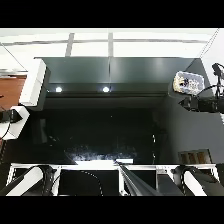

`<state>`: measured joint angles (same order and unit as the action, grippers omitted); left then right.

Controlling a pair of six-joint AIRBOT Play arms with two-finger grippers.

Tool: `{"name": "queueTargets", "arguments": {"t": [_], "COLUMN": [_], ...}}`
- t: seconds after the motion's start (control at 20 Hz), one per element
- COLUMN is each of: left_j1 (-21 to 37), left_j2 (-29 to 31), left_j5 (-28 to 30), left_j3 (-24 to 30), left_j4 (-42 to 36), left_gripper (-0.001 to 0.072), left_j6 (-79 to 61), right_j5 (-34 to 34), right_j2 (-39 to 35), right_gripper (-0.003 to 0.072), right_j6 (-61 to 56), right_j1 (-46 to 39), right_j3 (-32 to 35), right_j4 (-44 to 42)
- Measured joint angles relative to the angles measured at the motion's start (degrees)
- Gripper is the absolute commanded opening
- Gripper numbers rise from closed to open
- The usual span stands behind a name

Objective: Fold the box and place the chain.

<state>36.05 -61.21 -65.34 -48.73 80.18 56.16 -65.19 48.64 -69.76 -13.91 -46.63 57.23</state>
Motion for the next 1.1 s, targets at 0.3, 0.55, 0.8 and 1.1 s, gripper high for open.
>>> {"name": "queueTargets", "arguments": {"t": [0.3, 0.55, 0.8, 1.1], "left_j1": [0.72, 0.81, 0.81, 0.72], "left_j2": [-4.09, -5.92, -7.58, -8.48], "left_j5": [3.61, 8.48, 12.22, 12.46], "left_j3": [0.00, 0.02, 0.02, -1.31], "left_j4": [-6.36, -8.13, -9.53, -11.04], "left_gripper": [0.0231, 0.0231, 0.0433, 0.0717], "left_j6": [-8.90, -10.47, -10.95, -10.01], "right_j5": [1.05, 2.19, 2.56, 2.56], "right_j2": [0.00, 0.00, 0.00, 0.00], "right_gripper": [0.0012, 0.0012, 0.0012, 0.0011], "right_j6": [-0.02, -0.04, -0.07, 0.46], "right_j1": [0.00, 0.00, 0.00, 0.20], "right_j3": [0.00, 0.00, 0.00, -0.48], "right_j4": [0.02, 0.02, 0.02, 0.00]}}
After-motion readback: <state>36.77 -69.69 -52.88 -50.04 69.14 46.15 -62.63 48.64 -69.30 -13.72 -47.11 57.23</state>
